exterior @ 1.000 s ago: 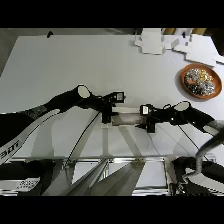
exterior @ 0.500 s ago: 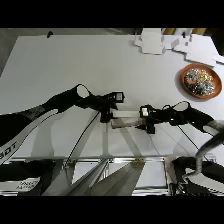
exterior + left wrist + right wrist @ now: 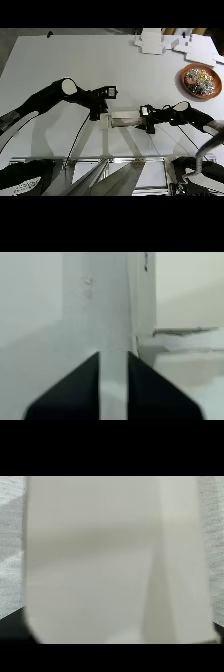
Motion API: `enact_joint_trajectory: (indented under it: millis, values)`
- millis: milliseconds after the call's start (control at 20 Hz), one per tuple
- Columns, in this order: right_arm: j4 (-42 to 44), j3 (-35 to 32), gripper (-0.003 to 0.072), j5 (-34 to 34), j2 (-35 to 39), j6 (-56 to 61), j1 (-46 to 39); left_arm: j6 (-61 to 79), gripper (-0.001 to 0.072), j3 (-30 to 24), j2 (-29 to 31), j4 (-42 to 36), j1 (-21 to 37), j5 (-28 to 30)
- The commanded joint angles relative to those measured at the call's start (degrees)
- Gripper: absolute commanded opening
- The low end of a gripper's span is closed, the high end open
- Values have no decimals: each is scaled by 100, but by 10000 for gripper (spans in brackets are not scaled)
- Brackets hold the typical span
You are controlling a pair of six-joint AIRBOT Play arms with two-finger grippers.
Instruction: Fold the box and place the chain.
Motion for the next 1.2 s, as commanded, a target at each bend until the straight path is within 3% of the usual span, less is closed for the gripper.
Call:
enact_joint_trajectory:
  millis: [0,150,250,350,550,650,750,950,1150]
  values:
    - [2,-2,398,4,4,-4,-2,-577,0,2,632,544,-179,-713]
    - [2,-2,398,7,2,-4,-2,-1235,0,2,787,564,-883,-634]
    - [0,-2,398,4,2,-4,-2,-1602,0,2,710,446,-1357,-240]
    - [0,-2,398,4,2,-4,-2,-1759,0,2,553,216,-1681,614]
    - [2,-2,398,4,2,-4,-4,-2601,2,2,144,-107,-1692,3084]
    - [0,-2,398,4,2,-4,-2,-2881,2,4,-70,-162,-1637,3751]
    - [0,-2,398,4,2,-4,-4,-2883,2,4,-348,-308,-1528,3781]
    - [0,-2,398,4,2,-4,-2,-2983,2,4,-861,-402,-1357,3224]
    - [0,-2,398,4,2,-4,-2,-2988,0,2,-422,131,-1150,2253]
